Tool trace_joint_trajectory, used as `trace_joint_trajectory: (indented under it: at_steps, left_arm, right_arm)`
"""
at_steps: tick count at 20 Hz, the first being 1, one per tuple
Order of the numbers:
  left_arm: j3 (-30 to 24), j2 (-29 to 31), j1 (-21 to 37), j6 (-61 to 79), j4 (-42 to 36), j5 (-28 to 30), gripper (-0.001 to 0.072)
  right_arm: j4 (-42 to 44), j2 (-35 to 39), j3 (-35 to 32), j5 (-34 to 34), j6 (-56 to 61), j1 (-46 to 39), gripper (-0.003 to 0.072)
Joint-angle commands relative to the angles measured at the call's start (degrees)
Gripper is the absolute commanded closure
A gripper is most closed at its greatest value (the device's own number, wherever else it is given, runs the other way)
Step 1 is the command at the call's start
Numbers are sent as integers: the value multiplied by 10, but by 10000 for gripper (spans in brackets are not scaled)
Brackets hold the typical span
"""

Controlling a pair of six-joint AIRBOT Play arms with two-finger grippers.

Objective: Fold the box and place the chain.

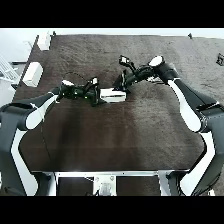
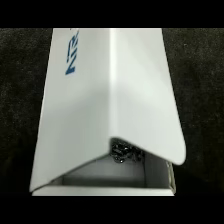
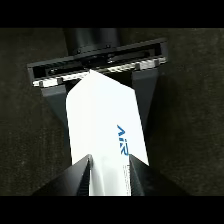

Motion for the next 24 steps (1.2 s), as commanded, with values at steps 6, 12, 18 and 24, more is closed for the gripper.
trace_joint_trajectory:
  at_steps: [6, 12, 18, 24]
  left_arm:
    - [0, 0, 0, 1, 1, -1, 248]
    - [0, 0, 0, 1, 1, -1, 248]
    - [0, 0, 0, 1, 1, -1, 248]
    - [0, 0, 0, 1, 1, -1, 248]
  right_arm:
    - [-31, -1, -7, -26, 2, 0, 405]
    - [-30, -2, -7, -26, 6, 1, 405]
    - [-30, -3, -24, -26, 28, 18, 404]
    - [16, -3, -90, -23, 32, 25, 394]
